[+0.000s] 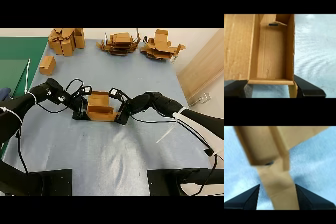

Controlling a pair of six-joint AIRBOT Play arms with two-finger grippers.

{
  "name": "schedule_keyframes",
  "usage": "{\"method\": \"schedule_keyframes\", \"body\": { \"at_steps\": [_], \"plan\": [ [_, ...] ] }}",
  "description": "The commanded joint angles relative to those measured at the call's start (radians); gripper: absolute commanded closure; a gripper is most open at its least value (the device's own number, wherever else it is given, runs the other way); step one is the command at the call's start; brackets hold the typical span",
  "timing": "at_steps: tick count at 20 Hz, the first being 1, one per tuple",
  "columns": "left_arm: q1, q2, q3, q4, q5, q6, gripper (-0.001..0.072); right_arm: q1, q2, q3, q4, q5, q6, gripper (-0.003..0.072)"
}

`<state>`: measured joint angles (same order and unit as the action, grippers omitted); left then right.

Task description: Fold the box.

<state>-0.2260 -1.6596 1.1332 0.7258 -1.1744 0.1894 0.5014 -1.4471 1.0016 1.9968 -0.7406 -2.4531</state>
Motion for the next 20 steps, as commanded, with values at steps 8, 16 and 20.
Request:
{"method": "schedule_keyframes", "body": {
  "at_steps": [8, 16, 20],
  "plan": [
    [-0.06, 0.056, -0.004, 0.054, 0.039, -0.027, 0.059, -0.005, 0.015, 0.001, -0.109, 0.053, 0.085, -0.003],
    [-0.088, 0.056, -0.037, 0.058, 0.132, -0.033, 0.059, -0.004, 0.09, 0.001, 0.069, 0.047, 0.085, -0.0024],
    [-0.088, 0.056, -0.037, 0.04, 0.142, -0.056, 0.059, 0.005, 0.092, 0.001, 0.15, 0.046, 0.085, 0.018]
  ]
}}
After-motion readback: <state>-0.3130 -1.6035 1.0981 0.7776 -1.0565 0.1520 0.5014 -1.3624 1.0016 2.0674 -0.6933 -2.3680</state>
